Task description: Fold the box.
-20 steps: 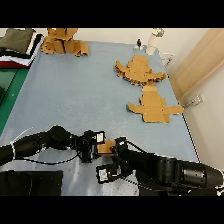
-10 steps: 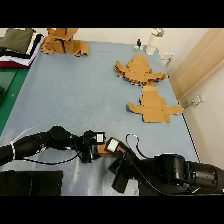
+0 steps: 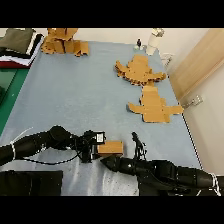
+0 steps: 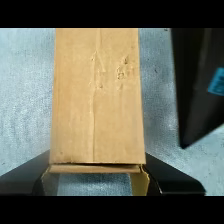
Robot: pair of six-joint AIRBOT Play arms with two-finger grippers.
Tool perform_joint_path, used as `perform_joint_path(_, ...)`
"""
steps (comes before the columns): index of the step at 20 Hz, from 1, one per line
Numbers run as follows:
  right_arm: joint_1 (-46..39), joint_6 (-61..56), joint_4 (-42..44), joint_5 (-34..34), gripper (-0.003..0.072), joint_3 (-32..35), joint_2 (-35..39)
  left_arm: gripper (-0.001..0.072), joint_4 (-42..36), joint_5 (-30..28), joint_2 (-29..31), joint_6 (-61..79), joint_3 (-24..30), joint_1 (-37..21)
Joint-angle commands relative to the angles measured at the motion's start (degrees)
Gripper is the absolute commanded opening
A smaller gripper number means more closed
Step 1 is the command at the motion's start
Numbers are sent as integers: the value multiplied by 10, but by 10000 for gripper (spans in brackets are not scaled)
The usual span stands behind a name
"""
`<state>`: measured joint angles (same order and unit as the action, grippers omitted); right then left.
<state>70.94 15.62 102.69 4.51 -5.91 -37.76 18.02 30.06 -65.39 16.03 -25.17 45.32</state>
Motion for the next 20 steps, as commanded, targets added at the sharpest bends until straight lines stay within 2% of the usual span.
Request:
perform_joint_path(1,-30,-38,4,94,0,21,-7,467,0,0,0,0,0,0)
perform_joint_path(5,-42,-17,4,100,1,20,11,466,0,0,0,0,0,0)
perform_joint_path(20,-42,19,-3,-1,1,21,16,466,0,0,0,0,0,0)
